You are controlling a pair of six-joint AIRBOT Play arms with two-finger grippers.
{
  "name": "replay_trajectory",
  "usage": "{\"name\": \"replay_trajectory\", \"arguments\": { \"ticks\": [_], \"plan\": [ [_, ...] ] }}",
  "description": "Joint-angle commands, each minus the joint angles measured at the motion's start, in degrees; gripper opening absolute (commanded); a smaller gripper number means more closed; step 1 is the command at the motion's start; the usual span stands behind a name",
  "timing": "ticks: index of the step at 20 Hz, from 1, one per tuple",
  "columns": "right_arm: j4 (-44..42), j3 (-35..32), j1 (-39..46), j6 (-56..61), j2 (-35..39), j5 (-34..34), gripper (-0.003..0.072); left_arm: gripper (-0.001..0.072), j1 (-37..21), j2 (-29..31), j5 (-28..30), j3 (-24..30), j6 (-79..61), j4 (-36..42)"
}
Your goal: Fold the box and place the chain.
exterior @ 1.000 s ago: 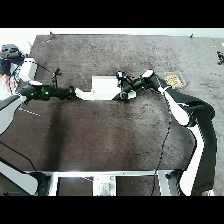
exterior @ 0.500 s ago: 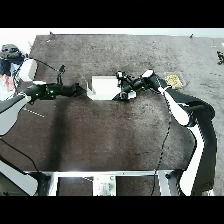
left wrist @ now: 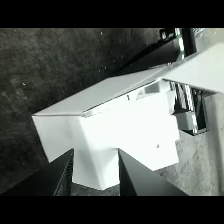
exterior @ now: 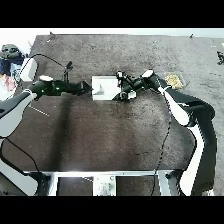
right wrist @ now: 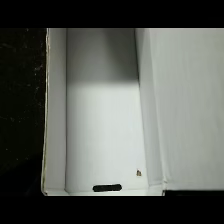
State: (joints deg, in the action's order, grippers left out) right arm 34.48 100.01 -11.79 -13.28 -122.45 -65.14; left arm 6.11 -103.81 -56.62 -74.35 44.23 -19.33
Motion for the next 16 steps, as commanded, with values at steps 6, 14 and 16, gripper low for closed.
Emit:
{"name": "replay_trajectory", "arguments": {
  "ticks": [6,14,16],
  "plan": [
    [0.0,0.0,0.0,0.0,0.0,0.0,0.0412,0.0302,5.2,0.0,-0.2,-8.4,20.5,-18.5],
    [0.0,0.0,0.0,0.0,0.0,0.0,0.0412,0.0321,10.6,0.0,0.2,-13.7,40.2,-37.8],
    [0.0,0.0,0.0,0.0,0.0,0.0,0.0412,0.0321,11.3,-0.1,0.3,-14.2,42.5,-39.6]
  ]
}}
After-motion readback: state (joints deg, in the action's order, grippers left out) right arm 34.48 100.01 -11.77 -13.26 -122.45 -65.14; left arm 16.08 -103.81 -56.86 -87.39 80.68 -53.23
